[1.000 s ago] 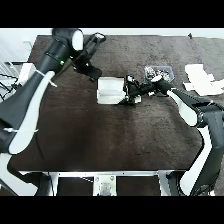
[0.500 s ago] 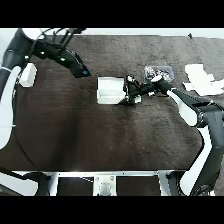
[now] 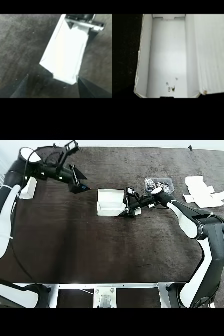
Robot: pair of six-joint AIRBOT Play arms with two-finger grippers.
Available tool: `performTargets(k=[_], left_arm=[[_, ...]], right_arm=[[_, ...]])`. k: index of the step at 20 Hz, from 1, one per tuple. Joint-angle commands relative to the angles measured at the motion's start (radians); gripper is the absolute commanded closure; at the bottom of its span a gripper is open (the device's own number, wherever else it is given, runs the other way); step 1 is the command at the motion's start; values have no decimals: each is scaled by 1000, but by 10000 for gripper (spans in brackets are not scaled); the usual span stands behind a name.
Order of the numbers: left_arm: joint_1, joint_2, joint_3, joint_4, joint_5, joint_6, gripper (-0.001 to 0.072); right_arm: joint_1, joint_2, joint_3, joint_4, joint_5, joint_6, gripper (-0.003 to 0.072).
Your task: Fold the box and place the chain.
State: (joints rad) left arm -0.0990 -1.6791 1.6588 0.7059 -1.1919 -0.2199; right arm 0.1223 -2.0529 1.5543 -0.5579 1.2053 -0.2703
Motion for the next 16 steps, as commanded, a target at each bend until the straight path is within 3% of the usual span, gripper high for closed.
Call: performTargets(k=[1, 6, 12, 16], left_arm=[[2, -11, -111, -50, 122, 208, -11], [2, -167, -115, -192, 93, 344, -11], [2, -264, -111, -191, 64, 440, -11], [2, -310, -60, -192, 22, 457, -11]], right_arm=[[1, 0, 0, 0, 0, 0, 141], [1, 0, 0, 0, 0, 0, 142], [1, 0, 0, 0, 0, 0, 141], [1, 0, 0, 0, 0, 0, 141]])
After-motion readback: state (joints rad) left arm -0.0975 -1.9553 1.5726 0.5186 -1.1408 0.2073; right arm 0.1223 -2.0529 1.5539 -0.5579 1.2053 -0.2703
